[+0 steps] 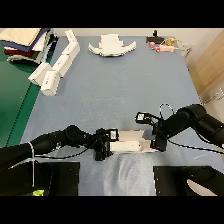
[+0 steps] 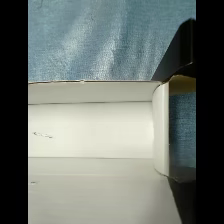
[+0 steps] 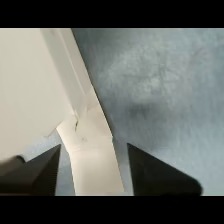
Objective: Fold the box.
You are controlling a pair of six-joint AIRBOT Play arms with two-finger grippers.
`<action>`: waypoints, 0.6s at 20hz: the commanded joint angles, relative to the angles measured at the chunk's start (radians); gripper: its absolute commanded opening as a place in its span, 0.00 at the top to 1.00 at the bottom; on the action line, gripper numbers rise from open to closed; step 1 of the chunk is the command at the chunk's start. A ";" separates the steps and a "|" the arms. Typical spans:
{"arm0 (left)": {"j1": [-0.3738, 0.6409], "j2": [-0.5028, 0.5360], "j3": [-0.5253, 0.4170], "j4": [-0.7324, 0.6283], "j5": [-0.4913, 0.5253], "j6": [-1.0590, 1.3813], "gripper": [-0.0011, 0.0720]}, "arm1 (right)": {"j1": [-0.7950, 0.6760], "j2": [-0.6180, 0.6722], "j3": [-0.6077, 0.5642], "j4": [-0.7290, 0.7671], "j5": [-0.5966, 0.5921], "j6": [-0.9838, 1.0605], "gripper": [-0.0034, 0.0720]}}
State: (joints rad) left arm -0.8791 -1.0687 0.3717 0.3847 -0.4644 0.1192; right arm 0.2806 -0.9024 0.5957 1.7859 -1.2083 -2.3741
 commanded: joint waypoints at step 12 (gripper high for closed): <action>0.001 0.000 0.000 0.000 0.002 -0.001 0.26 | 0.029 0.093 0.147 0.484 0.090 0.637 0.95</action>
